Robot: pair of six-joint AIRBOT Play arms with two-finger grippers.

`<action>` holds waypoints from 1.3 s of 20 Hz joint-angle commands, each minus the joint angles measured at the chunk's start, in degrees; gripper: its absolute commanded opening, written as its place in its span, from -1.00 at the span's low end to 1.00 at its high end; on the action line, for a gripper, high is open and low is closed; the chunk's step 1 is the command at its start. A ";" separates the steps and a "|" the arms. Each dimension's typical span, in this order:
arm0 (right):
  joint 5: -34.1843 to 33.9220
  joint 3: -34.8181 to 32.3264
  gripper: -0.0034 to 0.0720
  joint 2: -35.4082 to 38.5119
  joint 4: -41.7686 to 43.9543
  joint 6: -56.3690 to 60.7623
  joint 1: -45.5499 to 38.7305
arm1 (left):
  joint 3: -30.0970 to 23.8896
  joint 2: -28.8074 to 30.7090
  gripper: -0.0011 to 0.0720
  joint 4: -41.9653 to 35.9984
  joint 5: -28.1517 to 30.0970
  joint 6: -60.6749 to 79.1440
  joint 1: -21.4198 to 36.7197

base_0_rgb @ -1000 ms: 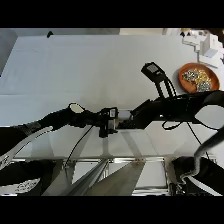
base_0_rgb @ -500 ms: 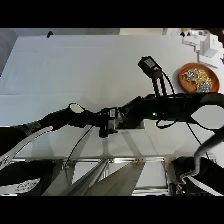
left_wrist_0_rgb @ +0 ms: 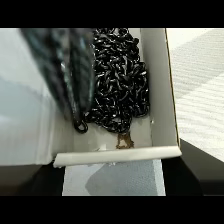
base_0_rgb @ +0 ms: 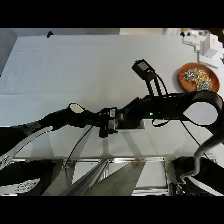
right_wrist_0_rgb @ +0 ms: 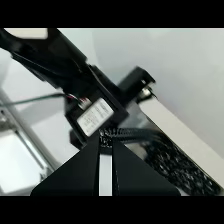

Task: Fold the box and place the chain.

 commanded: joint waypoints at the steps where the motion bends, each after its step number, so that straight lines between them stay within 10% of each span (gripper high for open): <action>1: 6.49 0.02 -0.85 -0.74 -6.25 0.72 0.07 | 0.02 0.04 -0.59 0.00 0.02 0.02 0.00; 4: 8.81 0.00 -0.85 -0.74 -9.66 0.70 0.04 | 0.02 0.04 -0.59 0.00 0.02 0.02 0.00; 7: 8.63 -0.39 -0.30 -0.87 -9.62 -0.44 0.07 | 0.02 0.04 -0.59 0.00 0.02 0.00 0.00; 11: 6.12 -0.31 -0.33 -3.21 -11.63 -5.38 -0.28 | 0.02 0.04 -0.59 0.00 0.02 0.00 0.00; 16: -0.02 3.41 -0.85 -4.20 -11.67 -13.84 -8.15 | 0.02 0.04 -0.59 0.00 0.02 0.02 0.00; 22: 5.95 3.39 -0.85 -14.93 -5.75 -32.04 -12.61 | 0.02 0.04 -0.59 0.00 0.02 0.02 0.00; 26: 11.21 3.37 -0.36 -16.31 0.70 -44.72 -12.55 | 0.02 0.04 -0.59 0.00 0.04 0.02 0.00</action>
